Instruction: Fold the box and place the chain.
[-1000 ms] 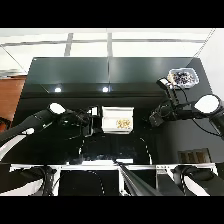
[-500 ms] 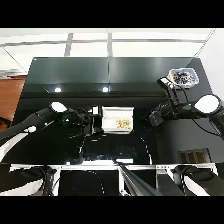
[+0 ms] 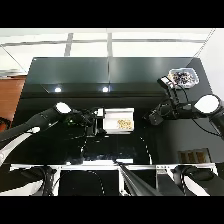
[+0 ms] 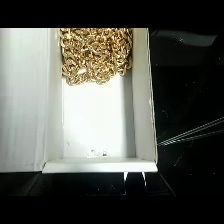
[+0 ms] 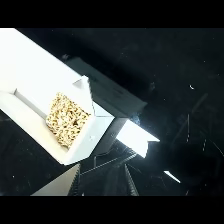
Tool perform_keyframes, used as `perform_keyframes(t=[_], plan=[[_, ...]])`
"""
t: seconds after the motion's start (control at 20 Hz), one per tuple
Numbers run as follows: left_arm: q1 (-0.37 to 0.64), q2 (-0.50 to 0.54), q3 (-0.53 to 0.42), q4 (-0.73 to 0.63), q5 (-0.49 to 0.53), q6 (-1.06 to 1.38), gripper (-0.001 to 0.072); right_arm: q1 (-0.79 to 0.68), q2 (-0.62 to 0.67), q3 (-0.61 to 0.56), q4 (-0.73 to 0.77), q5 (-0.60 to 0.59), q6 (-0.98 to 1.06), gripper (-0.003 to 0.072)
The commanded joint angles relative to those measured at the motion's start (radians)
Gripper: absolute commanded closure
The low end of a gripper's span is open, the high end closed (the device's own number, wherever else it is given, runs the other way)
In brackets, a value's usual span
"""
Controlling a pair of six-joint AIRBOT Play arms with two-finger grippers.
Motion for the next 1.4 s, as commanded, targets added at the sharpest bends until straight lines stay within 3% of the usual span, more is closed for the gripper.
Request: perform_keyframes(t=[0.0,0.2,0.3,0.45,0.55,0.9,1.15,1.35], plan=[[-0.003,-0.002,0.002,0.008,0.008,-0.007,0.0376,0.000,0.001,0.000,0.000,0.000,0.001,0.0359],[-0.003,-0.002,0.002,0.008,0.008,-0.007,0.0376,0.000,0.001,0.002,0.030,-0.068,0.002,0.0344],[-0.003,-0.002,0.002,0.008,0.008,-0.007,0.0376,0.000,0.001,0.017,0.045,-0.149,0.002,0.0054],[-0.003,-0.002,0.002,0.008,0.008,-0.008,0.0376,0.002,-0.002,0.073,0.029,-0.341,0.062,0.0054],[-0.003,-0.002,0.002,0.008,0.008,-0.007,0.0376,0.021,-0.038,0.115,0.061,-0.395,0.066,0.0054],[-0.003,-0.002,0.002,0.008,0.008,-0.008,0.0376,0.184,-0.276,0.200,0.101,-0.316,0.027,0.0055],[-0.003,-0.002,0.002,0.008,0.008,-0.007,0.0376,0.199,-0.282,0.202,0.093,-0.120,-0.250,0.0056],[-0.003,-0.002,0.002,0.008,0.008,-0.007,0.0376,0.201,-0.281,0.205,0.085,-0.069,-0.402,0.0055]])
